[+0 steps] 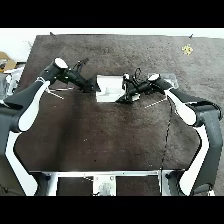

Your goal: Fold the box and place the chain.

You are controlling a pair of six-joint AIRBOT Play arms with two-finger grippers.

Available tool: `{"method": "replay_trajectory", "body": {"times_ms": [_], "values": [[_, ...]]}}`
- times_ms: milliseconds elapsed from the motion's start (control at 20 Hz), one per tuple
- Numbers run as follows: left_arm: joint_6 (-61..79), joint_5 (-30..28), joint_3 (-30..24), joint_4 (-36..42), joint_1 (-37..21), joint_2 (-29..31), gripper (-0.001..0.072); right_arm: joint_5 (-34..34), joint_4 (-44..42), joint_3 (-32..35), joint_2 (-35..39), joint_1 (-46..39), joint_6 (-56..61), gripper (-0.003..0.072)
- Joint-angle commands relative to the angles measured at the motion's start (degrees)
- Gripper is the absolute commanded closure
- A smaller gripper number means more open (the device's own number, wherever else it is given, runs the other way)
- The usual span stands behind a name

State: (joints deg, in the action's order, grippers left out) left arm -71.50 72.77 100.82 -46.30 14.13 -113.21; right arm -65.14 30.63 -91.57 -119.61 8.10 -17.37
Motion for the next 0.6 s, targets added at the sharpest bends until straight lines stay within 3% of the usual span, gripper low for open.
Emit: {"method": "replay_trajectory", "body": {"times_ms": [0,550], "values": [[-9.9,-2.0,3.5,-12.9,3.8,0.0,0.0289,0.0,0.0,0.0,0.0,0.0,0.0,0.0295],[-27.1,-5.9,4.1,-32.4,11.0,0.0,0.0289,0.0,0.0,0.0,0.0,0.0,0.0,0.0295]]}}
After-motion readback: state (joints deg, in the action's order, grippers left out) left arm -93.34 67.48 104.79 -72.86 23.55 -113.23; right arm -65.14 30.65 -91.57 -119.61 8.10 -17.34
